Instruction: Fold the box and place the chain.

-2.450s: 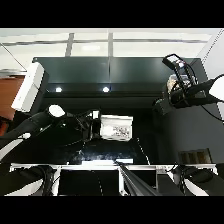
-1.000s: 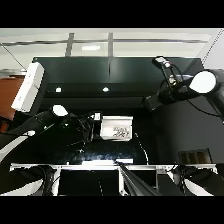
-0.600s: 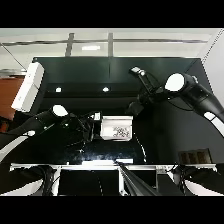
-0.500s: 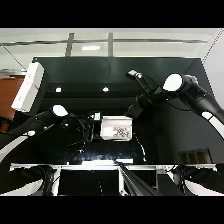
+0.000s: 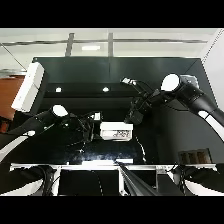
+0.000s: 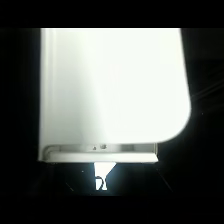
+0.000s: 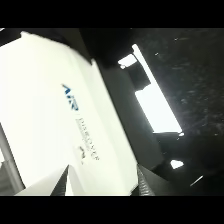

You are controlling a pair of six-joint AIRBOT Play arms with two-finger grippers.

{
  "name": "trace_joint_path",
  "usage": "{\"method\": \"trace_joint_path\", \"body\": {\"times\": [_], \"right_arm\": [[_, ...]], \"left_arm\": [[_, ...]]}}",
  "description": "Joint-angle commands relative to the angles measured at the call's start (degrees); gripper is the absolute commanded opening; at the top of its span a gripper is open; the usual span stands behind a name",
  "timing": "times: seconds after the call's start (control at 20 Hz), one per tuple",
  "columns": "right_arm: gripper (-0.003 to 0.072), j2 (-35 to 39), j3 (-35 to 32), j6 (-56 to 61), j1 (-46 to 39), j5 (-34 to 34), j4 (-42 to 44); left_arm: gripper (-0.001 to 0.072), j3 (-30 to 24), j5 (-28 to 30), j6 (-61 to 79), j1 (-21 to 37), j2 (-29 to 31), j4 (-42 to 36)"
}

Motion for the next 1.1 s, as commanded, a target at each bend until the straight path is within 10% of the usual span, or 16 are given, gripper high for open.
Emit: {"method": "trace_joint_path", "body": {"times": [0.0,0.35,0.65,1.05], "right_arm": [[0.0492,0.0,0.0,-0.8,0.0,3.4,0.6],[0.0471,0.0,0.0,-0.8,3.2,2.1,-2.1],[0.019,0.0,0.0,-0.8,5.2,2.1,-3.3],[0.0189,0.0,0.0,2.9,6.0,1.6,-6.7]], "left_arm": [[0.0485,0.0,0.0,0.1,0.0,0.0,0.0],[0.0484,0.0,0.0,0.0,0.0,0.0,0.0],[0.0485,0.0,0.0,0.0,0.0,0.0,0.0],[0.0484,0.0,0.0,0.0,0.0,0.0,0.0]]}}
